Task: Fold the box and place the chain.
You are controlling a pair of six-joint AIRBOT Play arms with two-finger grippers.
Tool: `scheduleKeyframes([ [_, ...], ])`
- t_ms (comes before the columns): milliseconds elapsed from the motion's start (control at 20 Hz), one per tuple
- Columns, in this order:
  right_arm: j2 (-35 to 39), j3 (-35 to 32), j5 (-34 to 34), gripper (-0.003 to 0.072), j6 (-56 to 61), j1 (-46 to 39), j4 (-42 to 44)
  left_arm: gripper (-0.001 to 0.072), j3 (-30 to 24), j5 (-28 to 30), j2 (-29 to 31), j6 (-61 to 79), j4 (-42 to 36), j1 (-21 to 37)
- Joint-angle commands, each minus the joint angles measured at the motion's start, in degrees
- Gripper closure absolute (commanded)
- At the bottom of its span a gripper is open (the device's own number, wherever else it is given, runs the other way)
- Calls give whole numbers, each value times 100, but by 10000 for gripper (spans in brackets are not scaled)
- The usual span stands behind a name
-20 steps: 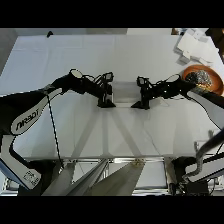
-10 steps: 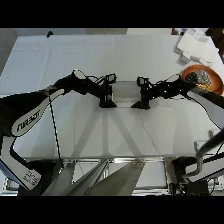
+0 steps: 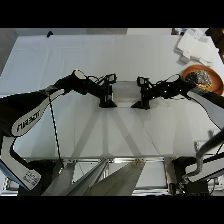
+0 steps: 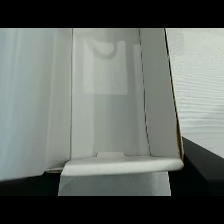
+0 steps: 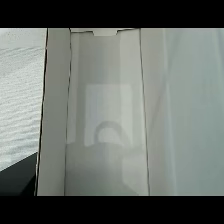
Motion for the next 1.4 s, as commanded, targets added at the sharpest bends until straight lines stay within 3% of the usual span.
scheduleKeyframes([
  [0,4,0,4,96,0,4,4,432,-2,15,-4,-2,7,-2],
  [500,4,0,15,91,0,4,66,431,-2,17,-4,-2,4,-2],
  [600,7,0,15,-24,0,4,70,431,-2,17,-4,0,7,-2],
  [1050,332,2,44,-34,190,-2,-13,431,-2,17,-4,0,4,-2],
  [1350,892,2,44,-24,855,-2,-1333,431,-2,17,-4,-2,4,-2],
])
